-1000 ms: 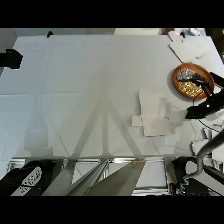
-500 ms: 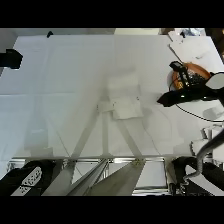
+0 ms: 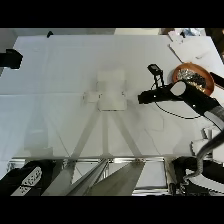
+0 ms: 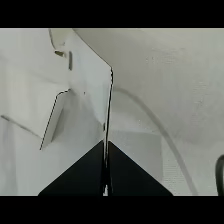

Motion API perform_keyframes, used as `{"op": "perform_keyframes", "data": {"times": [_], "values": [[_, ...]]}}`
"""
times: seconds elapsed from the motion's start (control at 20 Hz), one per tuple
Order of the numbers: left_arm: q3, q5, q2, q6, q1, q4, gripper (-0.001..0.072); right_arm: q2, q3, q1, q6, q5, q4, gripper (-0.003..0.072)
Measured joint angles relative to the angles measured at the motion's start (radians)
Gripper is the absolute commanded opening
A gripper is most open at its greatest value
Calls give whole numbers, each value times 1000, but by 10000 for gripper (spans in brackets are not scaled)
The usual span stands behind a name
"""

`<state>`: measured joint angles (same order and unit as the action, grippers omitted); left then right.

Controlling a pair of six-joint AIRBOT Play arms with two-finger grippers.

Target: Fold the box and place the chain.

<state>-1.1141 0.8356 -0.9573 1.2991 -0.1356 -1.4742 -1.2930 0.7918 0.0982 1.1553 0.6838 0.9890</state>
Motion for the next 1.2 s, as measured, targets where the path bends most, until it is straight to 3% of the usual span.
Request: {"op": "perform_keyframes", "data": {"times": [0.35,1.2], "values": [[0,0,0,0,0,0,702,-33,-3,18,23,-79,-9,13],[0,-13,0,6,0,39,701,-36,-3,19,21,-68,-6,14]]}}
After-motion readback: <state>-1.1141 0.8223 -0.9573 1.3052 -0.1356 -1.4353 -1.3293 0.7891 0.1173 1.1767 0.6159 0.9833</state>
